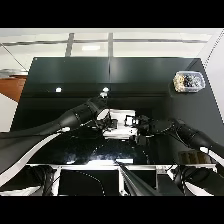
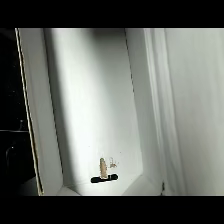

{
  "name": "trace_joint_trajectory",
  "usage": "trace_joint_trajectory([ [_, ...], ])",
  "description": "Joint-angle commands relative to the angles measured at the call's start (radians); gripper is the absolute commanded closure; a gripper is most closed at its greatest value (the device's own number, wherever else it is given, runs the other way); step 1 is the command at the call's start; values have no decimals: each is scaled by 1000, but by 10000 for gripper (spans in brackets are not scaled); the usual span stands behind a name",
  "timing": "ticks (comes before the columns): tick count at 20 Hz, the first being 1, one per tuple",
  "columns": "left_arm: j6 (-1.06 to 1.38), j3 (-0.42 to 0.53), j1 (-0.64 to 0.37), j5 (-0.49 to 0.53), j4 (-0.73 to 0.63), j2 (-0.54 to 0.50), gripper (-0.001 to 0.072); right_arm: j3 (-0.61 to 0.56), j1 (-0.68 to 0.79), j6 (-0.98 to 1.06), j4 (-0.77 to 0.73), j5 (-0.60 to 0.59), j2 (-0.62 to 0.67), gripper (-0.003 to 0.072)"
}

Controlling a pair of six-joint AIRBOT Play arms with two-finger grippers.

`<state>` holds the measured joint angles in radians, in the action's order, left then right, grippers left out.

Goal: Fold the box and place the chain.

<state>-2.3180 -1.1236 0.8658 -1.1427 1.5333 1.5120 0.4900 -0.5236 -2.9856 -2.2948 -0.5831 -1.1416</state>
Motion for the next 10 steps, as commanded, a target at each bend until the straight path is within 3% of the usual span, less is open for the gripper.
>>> trace_joint_trajectory([
  [1, -2, -3, 0, -20, -14, 16, 331, 0, 0, 0, 0, -1, 0, 328],
  [3, -1, -3, 5, 1, -47, 30, 465, 0, 0, 0, 0, -1, 0, 327],
  [5, 0, -3, 14, 16, -58, 45, 520, 0, 0, 0, 0, -1, 0, 327],
  [6, 10, -4, 16, 16, -53, 48, 689, 0, 0, 0, 0, 0, 0, 327],
  [7, 14, -4, 19, 15, -45, 48, 683, 0, 0, 0, 2, 0, 0, 316],
  [8, 14, -5, 18, 14, -42, 48, 683, 0, 0, 2, 2, 0, 1, 210],
  [9, 14, -7, 16, 11, -41, 47, 683, 0, 0, 9, 2, 0, 9, 29],
  [10, 14, -8, 13, 8, -36, 43, 682, 0, 0, 10, 3, -1, 25, -31],
])
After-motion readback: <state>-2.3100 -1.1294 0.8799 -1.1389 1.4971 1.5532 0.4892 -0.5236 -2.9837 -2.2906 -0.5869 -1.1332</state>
